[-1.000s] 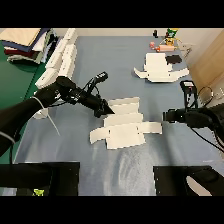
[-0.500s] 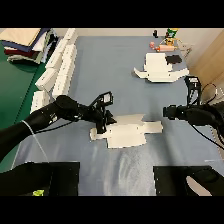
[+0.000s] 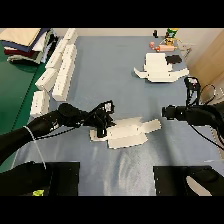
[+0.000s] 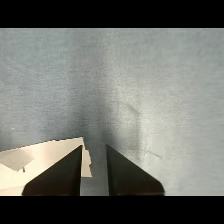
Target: Fold the box.
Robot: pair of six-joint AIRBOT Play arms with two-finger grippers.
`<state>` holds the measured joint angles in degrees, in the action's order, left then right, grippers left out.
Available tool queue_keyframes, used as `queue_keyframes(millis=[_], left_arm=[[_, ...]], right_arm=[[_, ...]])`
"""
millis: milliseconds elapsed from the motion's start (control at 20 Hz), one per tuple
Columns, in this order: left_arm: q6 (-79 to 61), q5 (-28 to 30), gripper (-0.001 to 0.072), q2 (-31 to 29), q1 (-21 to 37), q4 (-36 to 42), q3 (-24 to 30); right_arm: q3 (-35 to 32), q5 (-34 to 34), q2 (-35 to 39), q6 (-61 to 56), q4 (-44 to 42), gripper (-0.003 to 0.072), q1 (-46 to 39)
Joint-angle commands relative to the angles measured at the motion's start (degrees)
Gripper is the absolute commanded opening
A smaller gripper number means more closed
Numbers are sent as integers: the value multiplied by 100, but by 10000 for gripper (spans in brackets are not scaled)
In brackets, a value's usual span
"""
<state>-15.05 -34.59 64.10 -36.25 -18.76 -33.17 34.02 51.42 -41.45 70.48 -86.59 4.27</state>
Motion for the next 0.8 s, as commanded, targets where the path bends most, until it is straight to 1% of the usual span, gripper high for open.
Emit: queue_keyframes(millis=[0, 150, 250, 350, 450, 600, 750], left_arm=[[219, -22, 12, 22, 9, -11, -17], [267, -907, 12, -2, 382, -9, -205], [238, -1244, 12, -2, 702, -11, -232], [197, -1252, 12, 4, 817, -11, -232], [-76, -1255, 12, 76, 745, -11, -232], [-103, -1272, 12, 273, 656, -7, -232], [-98, -1285, 12, 323, 658, -9, -232]], right_arm=[[-107, -9, -2, 0, -111, 222, 4], [-188, 9, -2, 0, -133, 222, 4], [-188, 2, -2, 0, -155, 222, 4], [-190, -4, -2, 0, -155, 222, 4], [-190, -26, -2, 0, -155, 221, 4], [-190, -44, -2, 0, -157, 222, 4], [-190, -44, -2, 0, -175, 222, 4]])
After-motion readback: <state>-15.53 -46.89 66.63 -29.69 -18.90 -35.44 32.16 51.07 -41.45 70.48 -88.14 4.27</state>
